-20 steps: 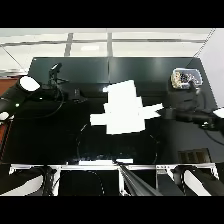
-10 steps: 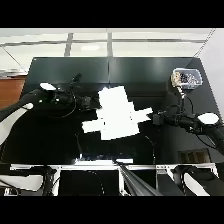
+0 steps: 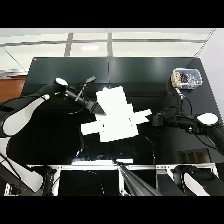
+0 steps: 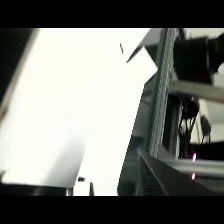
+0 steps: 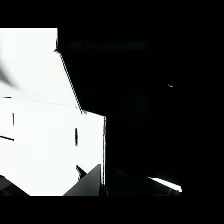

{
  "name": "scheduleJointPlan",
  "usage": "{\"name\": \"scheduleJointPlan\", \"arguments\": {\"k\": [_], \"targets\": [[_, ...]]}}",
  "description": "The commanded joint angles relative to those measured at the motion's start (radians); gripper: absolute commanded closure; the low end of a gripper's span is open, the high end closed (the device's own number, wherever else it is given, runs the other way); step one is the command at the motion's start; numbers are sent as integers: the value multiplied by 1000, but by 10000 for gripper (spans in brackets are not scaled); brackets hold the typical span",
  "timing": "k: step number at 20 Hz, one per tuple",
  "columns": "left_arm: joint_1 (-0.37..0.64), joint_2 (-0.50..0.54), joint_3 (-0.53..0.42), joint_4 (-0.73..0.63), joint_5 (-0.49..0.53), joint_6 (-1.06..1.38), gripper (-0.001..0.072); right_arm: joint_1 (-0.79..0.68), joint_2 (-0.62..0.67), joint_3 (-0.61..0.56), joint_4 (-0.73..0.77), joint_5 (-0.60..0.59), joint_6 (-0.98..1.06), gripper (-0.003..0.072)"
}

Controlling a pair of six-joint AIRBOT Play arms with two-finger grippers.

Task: Fold the box and place the chain.

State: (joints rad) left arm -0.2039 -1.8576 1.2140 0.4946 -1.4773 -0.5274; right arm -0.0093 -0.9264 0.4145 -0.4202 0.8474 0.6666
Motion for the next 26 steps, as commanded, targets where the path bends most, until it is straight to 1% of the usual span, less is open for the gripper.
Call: {"name": "scheduleJointPlan", "arguments": {"k": [1,2,3,6,7,9,10,11,12,13,14,15,18,19,20,21,23,24,25,26], "targets": [[-15,-19,43,92,-14,56,231,1,1,-1,0,2,0,674],[-17,-19,44,92,-3,60,270,1,1,-1,0,2,0,674],[-19,-19,45,92,4,79,334,1,1,-1,0,2,0,674],[-29,-19,44,84,15,95,357,1,1,0,0,4,0,674],[-32,-19,44,71,14,104,378,1,1,0,-1,7,0,674],[-42,-19,44,62,13,132,593,2,1,0,-4,21,0,673],[-45,-19,44,63,14,139,647,2,1,-1,-3,26,0,673],[-48,-19,45,63,15,140,679,1,1,0,-3,27,0,673],[-48,-19,45,63,15,140,680,1,1,0,-5,26,0,653],[-47,-18,45,64,14,138,681,-3,1,6,-32,27,0,398],[-46,-15,45,68,14,137,682,-13,1,25,-94,40,6,56],[-46,-7,45,78,16,130,684,-32,1,63,-183,76,12,-34],[-69,68,38,169,66,68,687,-100,1,225,-456,242,9,-34],[-84,109,18,176,92,67,687,-110,1,278,-534,282,-13,-34],[-101,157,-18,165,143,79,687,-109,1,316,-589,303,-59,-33],[-122,212,-71,148,219,123,687,-107,1,330,-590,303,-124,-34],[-169,319,-183,108,398,237,686,-98,-1,324,-524,290,-290,-33],[-196,359,-225,112,478,311,685,-81,-4,316,-506,269,-345,-33],[-217,373,-244,149,500,394,684,-60,-5,304,-496,245,-387,-33],[-243,371,-245,237,490,508,684,-34,-6,288,-496,214,-431,-33]]}}
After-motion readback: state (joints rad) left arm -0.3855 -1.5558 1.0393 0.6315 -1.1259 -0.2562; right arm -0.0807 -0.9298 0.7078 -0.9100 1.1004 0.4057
